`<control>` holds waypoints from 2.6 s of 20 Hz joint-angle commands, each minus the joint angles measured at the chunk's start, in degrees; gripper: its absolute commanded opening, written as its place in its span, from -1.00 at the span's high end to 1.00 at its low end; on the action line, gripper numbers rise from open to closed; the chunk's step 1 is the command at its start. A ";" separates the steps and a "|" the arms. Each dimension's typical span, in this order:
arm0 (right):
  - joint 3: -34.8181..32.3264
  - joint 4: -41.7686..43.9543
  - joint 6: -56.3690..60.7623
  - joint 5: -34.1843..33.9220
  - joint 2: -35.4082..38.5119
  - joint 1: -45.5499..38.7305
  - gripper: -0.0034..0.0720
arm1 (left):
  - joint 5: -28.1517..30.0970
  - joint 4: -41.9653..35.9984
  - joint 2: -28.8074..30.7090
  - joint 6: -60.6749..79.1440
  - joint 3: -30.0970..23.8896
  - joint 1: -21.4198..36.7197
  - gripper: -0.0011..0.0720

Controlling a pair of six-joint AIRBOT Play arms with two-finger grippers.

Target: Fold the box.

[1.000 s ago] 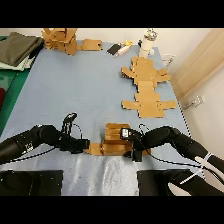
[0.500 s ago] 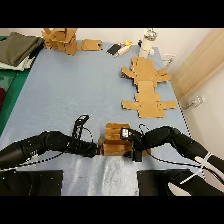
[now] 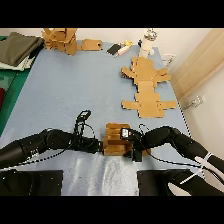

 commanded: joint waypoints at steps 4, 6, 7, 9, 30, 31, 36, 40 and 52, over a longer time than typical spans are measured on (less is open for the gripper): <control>0.00 0.00 0.02 0.02 0.04 0.04 -0.40 | -0.35 2.51 -0.24 0.15 2.01 -0.02 0.22; 0.00 0.00 0.02 0.00 0.04 0.04 -0.40 | -0.52 2.51 -0.55 0.22 2.01 -0.02 0.22; 0.00 0.00 0.02 0.02 0.04 0.04 -0.40 | -0.61 2.51 -0.63 0.24 2.05 -0.02 0.22; 0.00 0.00 0.02 0.02 0.04 0.04 -0.40 | -0.74 2.56 -0.68 0.33 2.25 -0.02 0.22; 0.00 0.00 0.02 0.00 0.04 0.04 -0.40 | -7.50 1.22 -1.77 4.83 6.05 3.06 -0.26; 0.00 0.00 0.02 0.02 0.04 0.04 -0.40 | -7.32 0.46 -1.77 4.81 6.05 3.06 -0.26; 0.00 0.00 0.02 0.00 0.04 0.04 -0.40 | -6.45 0.15 -2.69 1.53 6.19 3.04 -0.27; 0.00 -0.02 0.02 0.02 0.04 0.04 -0.40 | -8.90 4.61 -5.57 -4.63 7.76 2.56 -0.27; 0.00 0.00 0.02 0.02 0.04 0.04 -0.40 | -18.78 31.93 -14.58 -33.79 20.61 -9.92 -0.27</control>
